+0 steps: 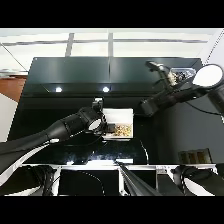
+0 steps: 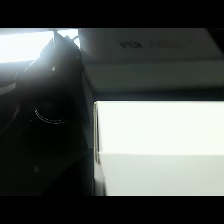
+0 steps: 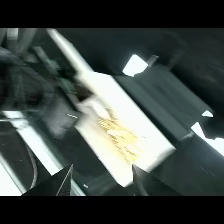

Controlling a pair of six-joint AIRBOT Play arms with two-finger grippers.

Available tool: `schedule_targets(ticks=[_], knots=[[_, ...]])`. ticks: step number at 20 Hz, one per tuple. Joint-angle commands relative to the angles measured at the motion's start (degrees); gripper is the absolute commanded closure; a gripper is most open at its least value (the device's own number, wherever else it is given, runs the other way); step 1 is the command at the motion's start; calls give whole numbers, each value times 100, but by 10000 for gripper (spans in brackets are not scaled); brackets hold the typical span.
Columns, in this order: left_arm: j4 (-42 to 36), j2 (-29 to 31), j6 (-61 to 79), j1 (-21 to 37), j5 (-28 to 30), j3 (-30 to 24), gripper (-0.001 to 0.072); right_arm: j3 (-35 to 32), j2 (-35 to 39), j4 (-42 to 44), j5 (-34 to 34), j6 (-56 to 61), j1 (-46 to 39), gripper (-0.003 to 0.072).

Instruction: Fold the box and place the chain.

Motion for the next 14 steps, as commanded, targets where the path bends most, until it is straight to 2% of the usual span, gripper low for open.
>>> schedule_targets(ticks=[1, 4, 9, 10, 12, 13, 14], knots=[[201, -2, -267, 68, -44, 44, 684, 4, 151, -168, 363, -2, -1038, 253], [297, -9, -378, 199, -26, 44, 684, 2, 160, -170, 376, -2, -1482, 253], [275, -48, -361, 234, 63, 57, 678, 2, 160, -151, 361, 0, -1473, 253], [278, -46, -361, 234, 20, 81, 613, 2, 160, -153, 361, 0, -1473, 253], [278, -44, -249, 234, -133, 186, 187, 2, 160, -153, 367, 0, -1473, 253], [280, -35, -173, 234, -260, 271, 146, 2, 160, -153, 376, 0, -1473, 253], [280, -24, 35, 236, -446, 404, 146, 2, 160, -157, 380, 0, -1473, 253]])
